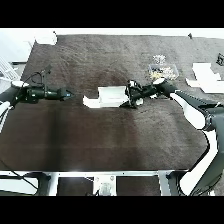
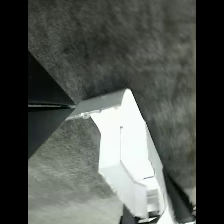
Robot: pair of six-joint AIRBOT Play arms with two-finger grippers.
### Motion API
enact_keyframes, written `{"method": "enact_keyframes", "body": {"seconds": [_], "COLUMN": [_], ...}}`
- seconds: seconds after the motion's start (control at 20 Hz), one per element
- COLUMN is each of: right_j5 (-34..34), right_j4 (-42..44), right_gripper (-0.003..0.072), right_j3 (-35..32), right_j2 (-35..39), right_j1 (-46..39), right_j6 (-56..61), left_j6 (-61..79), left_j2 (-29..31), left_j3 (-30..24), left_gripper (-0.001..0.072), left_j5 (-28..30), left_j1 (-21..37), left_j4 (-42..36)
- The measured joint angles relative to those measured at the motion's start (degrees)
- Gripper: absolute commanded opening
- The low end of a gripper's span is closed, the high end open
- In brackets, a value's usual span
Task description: Fold the box and place the chain.
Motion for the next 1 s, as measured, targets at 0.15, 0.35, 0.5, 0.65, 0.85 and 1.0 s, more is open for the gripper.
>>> {"method": "enact_keyframes", "body": {"seconds": [0.15, 0.35, 0.5, 0.65, 0.85, 1.0], "right_j5": [0.00, 0.00, 0.00, 0.00, 0.00, 0.00], "right_j4": [0.04, 0.09, 0.09, 0.09, 0.11, 0.11], "right_gripper": [0.0581, 0.0581, 0.0581, 0.0581, 0.0581, 0.0581], "right_j3": [0.00, 0.00, 0.00, 0.00, 0.00, 0.00], "right_j2": [0.00, 0.00, 0.00, 0.00, 0.00, 0.00], "right_j1": [0.00, 0.00, 0.00, 0.00, 0.00, 0.00], "right_j6": [0.00, 0.00, 0.00, 0.00, 0.00, 0.00], "left_j6": [-4.92, -9.51, -11.65, -13.18, -14.40, -14.73], "left_j2": [-0.59, -2.97, -4.57, -5.79, -7.19, -7.50], "left_j3": [-1.05, -1.51, -1.57, -1.42, -1.11, -1.05], "left_gripper": [0.0019, 0.0019, 0.0019, 0.0019, 0.0019, 0.0021], "left_j5": [2.69, 5.79, 7.61, 9.18, 11.34, 12.87], "left_j1": [-2.08, -5.29, -7.37, -9.11, -11.47, -13.11], "left_j4": [1.64, 3.02, 2.99, 2.86, 2.10, 1.57]}}
